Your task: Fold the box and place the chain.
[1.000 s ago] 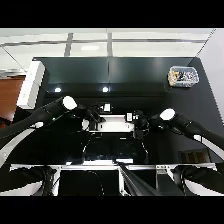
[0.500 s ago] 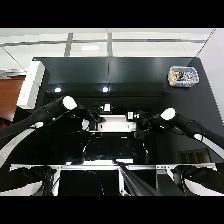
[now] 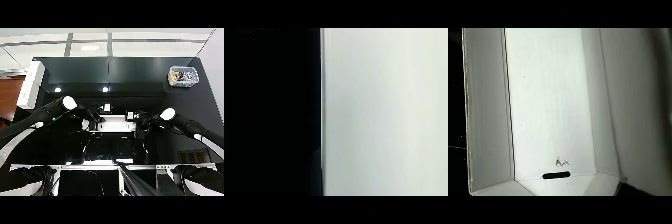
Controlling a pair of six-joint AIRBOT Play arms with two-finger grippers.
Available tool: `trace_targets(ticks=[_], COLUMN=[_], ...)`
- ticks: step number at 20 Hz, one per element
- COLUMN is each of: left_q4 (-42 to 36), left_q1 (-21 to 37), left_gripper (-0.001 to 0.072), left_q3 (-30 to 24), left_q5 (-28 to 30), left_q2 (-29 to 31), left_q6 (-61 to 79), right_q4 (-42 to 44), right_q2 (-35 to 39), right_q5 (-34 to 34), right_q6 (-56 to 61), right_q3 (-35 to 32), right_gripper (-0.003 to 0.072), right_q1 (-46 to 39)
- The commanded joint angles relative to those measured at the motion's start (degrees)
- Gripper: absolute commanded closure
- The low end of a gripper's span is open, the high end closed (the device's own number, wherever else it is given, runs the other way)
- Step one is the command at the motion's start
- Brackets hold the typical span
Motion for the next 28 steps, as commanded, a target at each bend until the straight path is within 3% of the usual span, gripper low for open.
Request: trace_targets(ticks=[1, 23, 24, 25, 26, 28], left_q4=[0.0, 0.0, 0.0, 0.0, 0.0, 0.0], left_q1=[0.0, 0.0, 0.0, 0.0, 0.0, 0.0], left_gripper=[0.0682, 0.0681, 0.0682, 0.0682, 0.0682, 0.0675], left_q3=[0.0, 0.0, 0.0, 0.0, 0.0, 0.0], left_q5=[0.0, 0.0, 0.0, 0.0, 0.0, 0.0], left_q2=[0.0, 0.0, 0.0, 0.0, 0.0, 0.0], left_q6=[0.0, 0.0, 0.0, 0.0, 0.0, -0.2], right_q4=[-0.2, -2.4, -2.4, -2.4, -2.4, -2.4], right_q2=[-0.1, -0.5, -0.5, -0.5, -0.5, -0.5], right_q5=[-0.3, -2.3, -2.3, -2.3, -2.3, -2.3], right_q6=[0.4, 3.0, 3.0, 3.0, 3.0, 3.0], right_q3=[0.1, 0.3, 0.3, 0.3, 0.3, 0.3], right_gripper=[-0.0024, -0.0023, -0.0002, 0.0106, 0.0151, 0.0151], right_q1=[0.1, 1.5, 1.5, 1.5, 1.5, 1.5])
